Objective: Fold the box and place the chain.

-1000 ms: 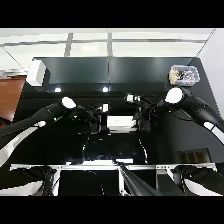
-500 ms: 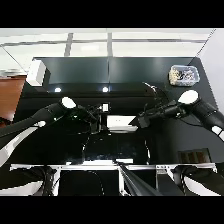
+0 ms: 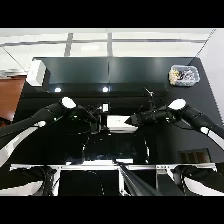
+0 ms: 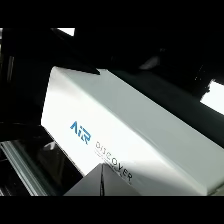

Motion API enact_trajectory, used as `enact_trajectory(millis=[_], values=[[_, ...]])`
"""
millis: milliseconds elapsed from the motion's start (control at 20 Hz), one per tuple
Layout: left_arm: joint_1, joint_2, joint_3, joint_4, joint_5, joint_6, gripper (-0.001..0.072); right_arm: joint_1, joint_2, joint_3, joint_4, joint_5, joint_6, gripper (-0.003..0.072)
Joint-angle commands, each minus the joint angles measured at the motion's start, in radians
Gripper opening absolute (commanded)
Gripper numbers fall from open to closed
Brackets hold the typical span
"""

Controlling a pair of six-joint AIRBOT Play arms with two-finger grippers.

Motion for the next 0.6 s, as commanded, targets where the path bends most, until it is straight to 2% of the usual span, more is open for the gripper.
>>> enact_trajectory(millis=[0,100,300,350,450,550], values=[[0.0,0.0,0.0,0.0,0.0,-0.002,0.0358,0.003,-0.01,-0.004,-0.071,-0.032,0.015,0.0016],[0.0,0.0,0.0,0.0,0.0,-0.002,0.0358,-0.006,0.005,0.01,-0.038,0.018,-0.018,0.0016],[0.0,0.002,0.003,-0.004,-0.002,-0.008,0.036,-0.109,0.126,0.122,-0.094,0.293,-0.038,0.0016],[0.0,0.004,0.008,-0.003,-0.001,-0.011,0.0452,-0.152,0.171,0.139,-0.132,0.334,-0.037,0.0016],[0.001,0.019,0.013,0.003,0.047,-0.122,0.0716,-0.253,0.269,0.144,-0.207,0.377,-0.007,0.0015],[0.01,0.066,0.013,0.032,0.041,-0.16,0.0716,-0.344,0.346,0.144,-0.289,0.419,0.029,0.0016]])
